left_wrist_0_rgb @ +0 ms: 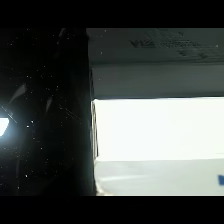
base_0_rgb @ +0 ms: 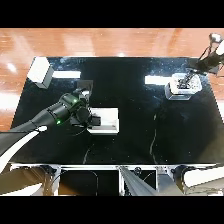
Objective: Fold the box and place the chain.
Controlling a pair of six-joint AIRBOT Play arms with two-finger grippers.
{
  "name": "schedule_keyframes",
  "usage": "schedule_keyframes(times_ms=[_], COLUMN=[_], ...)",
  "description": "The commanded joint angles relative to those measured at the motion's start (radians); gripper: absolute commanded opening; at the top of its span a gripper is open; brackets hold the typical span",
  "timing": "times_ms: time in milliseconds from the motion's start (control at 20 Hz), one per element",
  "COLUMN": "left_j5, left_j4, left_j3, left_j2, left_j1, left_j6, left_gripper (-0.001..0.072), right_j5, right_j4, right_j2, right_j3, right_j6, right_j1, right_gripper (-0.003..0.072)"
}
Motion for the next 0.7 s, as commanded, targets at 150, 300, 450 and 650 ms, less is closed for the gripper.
schedule_keyframes(times_ms=[150,300,450,650], left_j5=[0.000,0.001,0.001,0.005], left_j4=[-0.023,-0.027,-0.027,-0.027], left_j3=[0.002,0.002,0.002,0.002], left_j2=[-0.001,-0.001,-0.001,-0.001], left_j1=[0.000,0.000,0.000,0.000], left_j6=[0.000,0.000,0.000,0.000], left_gripper=[0.0016,0.0016,0.0016,0.0017], right_j5=[0.028,0.043,0.056,0.147], right_j4=[0.043,0.132,0.154,0.210], right_j2=[0.240,0.354,0.463,0.589], right_j3=[0.014,0.014,0.014,0.014], right_j6=[-0.041,-0.099,-0.119,-0.155], right_j1=[0.000,0.003,0.005,0.046], right_gripper=[0.0029,0.0029,0.0030,0.0030])
